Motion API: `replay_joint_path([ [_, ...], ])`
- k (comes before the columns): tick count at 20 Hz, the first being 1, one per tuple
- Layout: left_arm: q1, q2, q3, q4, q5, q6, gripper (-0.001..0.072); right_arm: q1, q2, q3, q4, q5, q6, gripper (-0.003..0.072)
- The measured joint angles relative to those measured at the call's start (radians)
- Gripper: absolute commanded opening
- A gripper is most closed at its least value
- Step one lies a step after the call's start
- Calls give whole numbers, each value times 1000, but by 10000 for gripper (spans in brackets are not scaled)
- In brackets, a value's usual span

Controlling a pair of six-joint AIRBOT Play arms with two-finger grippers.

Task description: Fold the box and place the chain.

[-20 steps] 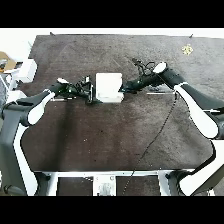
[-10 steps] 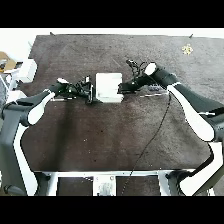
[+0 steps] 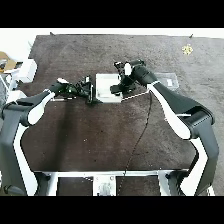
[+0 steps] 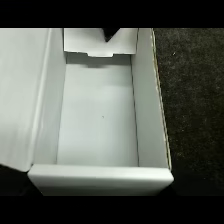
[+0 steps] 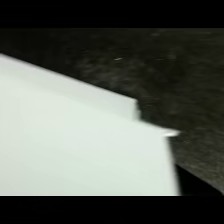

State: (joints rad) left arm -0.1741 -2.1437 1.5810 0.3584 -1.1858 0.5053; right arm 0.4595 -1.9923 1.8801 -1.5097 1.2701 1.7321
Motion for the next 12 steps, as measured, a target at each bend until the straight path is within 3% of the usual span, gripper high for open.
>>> replay_joint_path([
  [4,0,0,0,0,0,0,292,13,-19,19,-89,16,100,434],
  [5,0,0,0,0,0,0,292,15,-23,21,-102,18,116,319],
  [12,0,0,0,0,0,0,293,25,-43,26,-127,12,209,316],
])
